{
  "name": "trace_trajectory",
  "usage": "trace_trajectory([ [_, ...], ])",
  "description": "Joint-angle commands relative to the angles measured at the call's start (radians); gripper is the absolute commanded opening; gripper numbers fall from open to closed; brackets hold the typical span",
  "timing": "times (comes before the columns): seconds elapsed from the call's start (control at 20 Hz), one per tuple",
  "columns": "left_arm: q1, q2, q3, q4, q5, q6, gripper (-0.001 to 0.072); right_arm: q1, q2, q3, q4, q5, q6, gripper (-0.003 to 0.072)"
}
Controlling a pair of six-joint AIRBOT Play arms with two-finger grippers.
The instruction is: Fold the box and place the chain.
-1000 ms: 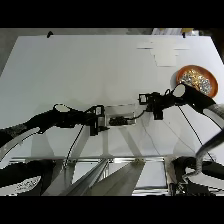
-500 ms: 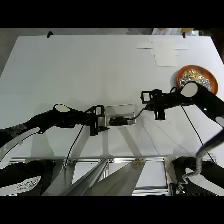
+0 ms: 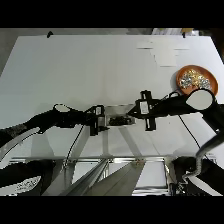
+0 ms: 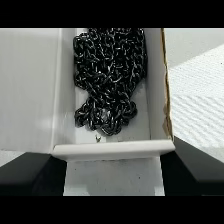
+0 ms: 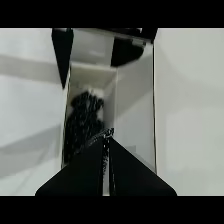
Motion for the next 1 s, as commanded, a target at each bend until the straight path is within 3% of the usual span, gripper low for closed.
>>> trace_trajectory([
  [0.0, 0.0, 0.0, 0.001, 0.0, 0.0, 0.0, 0.0068, 0.125, -0.005, 0.001, 0.018, -0.171, 0.042, 0.0019],
  [0.3, 0.0, 0.0, 0.001, 0.0, 0.0, 0.0, 0.0068, 0.194, -0.129, 0.001, 0.014, -0.225, 0.052, 0.0031],
  [0.4, 0.0, 0.0, 0.001, 0.0, 0.0, 0.0, 0.0068, 0.194, -0.164, 0.001, 0.013, -0.245, 0.053, 0.018],
  [0.45, 0.0, 0.0, 0.001, 0.0, 0.0, 0.0, 0.0068, 0.194, -0.166, 0.001, 0.014, -0.264, 0.052, 0.0192],
  [0.75, 0.0, 0.0, 0.001, 0.0, 0.0, 0.0, 0.0068, 0.092, -0.037, 0.002, 0.011, -0.38, 0.015, 0.0191],
  [0.95, 0.0, 0.0, 0.001, 0.0, 0.0, 0.0, 0.0068, -0.102, 0.016, 0.002, -0.138, -0.329, 0.001, 0.0174],
])
